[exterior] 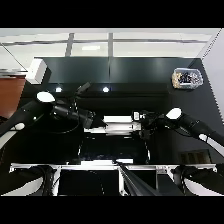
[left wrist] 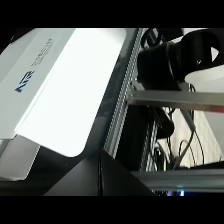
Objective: Fold the box and place the chain.
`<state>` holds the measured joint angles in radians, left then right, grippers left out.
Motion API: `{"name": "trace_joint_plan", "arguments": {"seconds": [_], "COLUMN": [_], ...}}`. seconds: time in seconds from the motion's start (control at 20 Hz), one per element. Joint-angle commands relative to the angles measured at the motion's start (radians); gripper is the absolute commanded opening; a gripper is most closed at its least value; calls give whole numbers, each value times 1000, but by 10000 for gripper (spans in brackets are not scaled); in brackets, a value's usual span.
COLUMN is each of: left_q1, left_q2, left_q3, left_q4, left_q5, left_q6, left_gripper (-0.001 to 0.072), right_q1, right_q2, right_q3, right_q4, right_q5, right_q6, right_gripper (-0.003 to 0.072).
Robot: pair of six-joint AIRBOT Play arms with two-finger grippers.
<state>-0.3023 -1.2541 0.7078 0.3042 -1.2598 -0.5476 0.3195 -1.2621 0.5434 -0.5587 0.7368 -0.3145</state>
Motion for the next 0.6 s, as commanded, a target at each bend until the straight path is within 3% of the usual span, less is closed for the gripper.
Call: {"name": "trace_joint_plan", "arguments": {"seconds": [0.0, 0.2, 0.35, 0.45, 0.55], "left_q1": [-20, -65, -140, -165, -169], "left_q2": [66, 81, 81, 79, 66], "left_q3": [-90, -113, -83, -57, -31], "left_q4": [-108, -114, 49, 47, 47], "left_q5": [113, 276, 483, 631, 712], "left_q6": [70, 106, 155, 151, 150], "left_gripper": [19, 20, 21, 21, 21], "right_q1": [0, 0, 0, 0, 0], "right_q2": [-1, -1, -1, -1, -1], "right_q3": [0, 0, 0, 0, 0], "right_q4": [0, 0, 0, 0, 0], "right_q5": [0, 0, -1, -1, -1], "right_q6": [0, 0, 1, 1, 1], "right_gripper": [459, 459, 459, 459, 459]}}
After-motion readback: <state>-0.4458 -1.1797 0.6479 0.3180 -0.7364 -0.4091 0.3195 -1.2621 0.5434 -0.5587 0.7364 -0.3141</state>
